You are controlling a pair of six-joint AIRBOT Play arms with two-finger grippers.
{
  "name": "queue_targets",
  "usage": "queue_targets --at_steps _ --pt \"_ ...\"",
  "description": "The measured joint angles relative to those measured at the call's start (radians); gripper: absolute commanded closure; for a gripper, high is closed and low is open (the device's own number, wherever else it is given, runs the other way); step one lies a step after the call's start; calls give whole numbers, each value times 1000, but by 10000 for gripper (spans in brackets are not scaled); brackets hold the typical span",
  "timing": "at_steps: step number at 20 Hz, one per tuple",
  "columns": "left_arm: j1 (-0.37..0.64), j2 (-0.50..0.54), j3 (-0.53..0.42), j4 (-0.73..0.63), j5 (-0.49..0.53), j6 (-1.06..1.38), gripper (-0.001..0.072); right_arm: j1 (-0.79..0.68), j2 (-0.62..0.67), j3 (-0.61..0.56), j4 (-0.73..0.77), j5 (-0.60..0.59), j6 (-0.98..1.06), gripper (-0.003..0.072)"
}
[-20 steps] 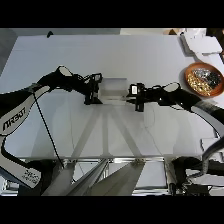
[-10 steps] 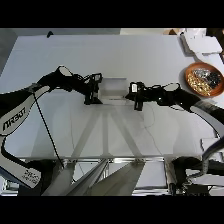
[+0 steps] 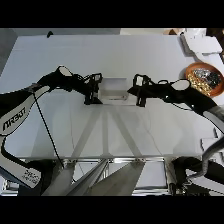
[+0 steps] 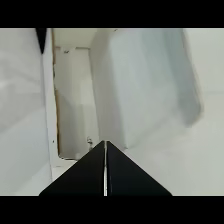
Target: Fold the box and place the chain.
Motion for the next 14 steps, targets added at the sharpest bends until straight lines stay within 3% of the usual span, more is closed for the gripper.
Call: queue_targets --at_steps 7,10,14 --pt "0 0 0 0 0 0 434 -150 172 0 -279 31 739 676" --pt "0 0 0 0 0 0 434 -230 148 0 -394 115 1003 676" --pt "0 0 0 0 0 0 434 -285 44 0 -415 211 1199 677"
